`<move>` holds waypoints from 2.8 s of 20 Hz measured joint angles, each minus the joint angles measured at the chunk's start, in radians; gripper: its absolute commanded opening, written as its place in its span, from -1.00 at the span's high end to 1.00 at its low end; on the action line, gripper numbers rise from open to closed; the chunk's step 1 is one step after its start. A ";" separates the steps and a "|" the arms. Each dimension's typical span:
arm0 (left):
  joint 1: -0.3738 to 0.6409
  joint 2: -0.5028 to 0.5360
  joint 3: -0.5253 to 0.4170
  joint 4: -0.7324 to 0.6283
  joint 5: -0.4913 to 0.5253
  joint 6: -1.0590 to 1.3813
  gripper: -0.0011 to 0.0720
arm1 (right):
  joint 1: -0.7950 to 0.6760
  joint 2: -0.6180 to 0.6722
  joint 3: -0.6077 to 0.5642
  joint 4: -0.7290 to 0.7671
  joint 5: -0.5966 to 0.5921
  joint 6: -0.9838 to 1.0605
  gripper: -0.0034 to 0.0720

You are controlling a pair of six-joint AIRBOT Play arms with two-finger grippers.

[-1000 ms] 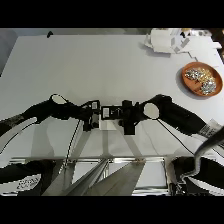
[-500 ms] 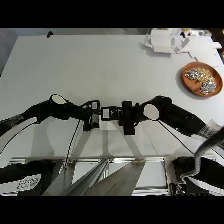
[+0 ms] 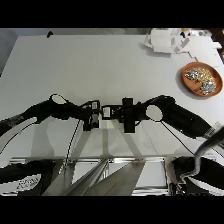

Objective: Fold the box and place the chain.

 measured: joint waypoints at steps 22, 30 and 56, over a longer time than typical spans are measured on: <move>0.000 0.000 0.000 -0.002 0.000 -0.005 0.40 | 0.000 -0.021 -0.001 0.095 -0.022 0.013 0.68; 0.000 0.000 0.000 -0.001 0.001 -0.002 0.40 | -0.001 -0.010 -0.001 0.072 -0.050 0.014 0.59; 0.000 0.000 0.000 -0.001 0.000 -0.003 0.40 | -0.048 0.019 -0.066 0.024 0.060 -0.040 0.50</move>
